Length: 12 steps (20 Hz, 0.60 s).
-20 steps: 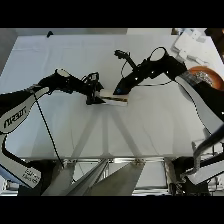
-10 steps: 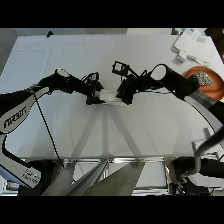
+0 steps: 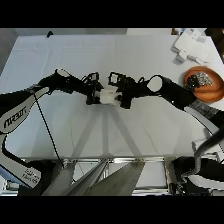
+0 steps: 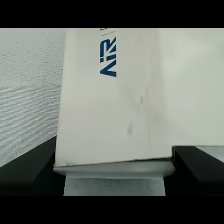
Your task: Fold the box and place the chain.
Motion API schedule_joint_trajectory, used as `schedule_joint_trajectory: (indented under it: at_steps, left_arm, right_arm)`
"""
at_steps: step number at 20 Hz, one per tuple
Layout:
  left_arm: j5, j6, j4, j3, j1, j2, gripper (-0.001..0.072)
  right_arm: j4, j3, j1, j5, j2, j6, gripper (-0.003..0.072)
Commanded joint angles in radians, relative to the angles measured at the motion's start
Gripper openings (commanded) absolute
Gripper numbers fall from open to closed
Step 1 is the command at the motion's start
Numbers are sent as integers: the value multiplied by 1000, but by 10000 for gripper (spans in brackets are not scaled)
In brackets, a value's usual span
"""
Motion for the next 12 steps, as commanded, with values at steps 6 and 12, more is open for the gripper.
schedule_joint_trajectory:
  at_steps: [6,12]
  left_arm:
    - [0,0,0,0,1,0,437]
    - [0,0,0,0,1,0,437]
  right_arm:
    - [-89,-71,72,-188,5,-33,485]
    - [-88,-83,72,-257,25,-32,460]
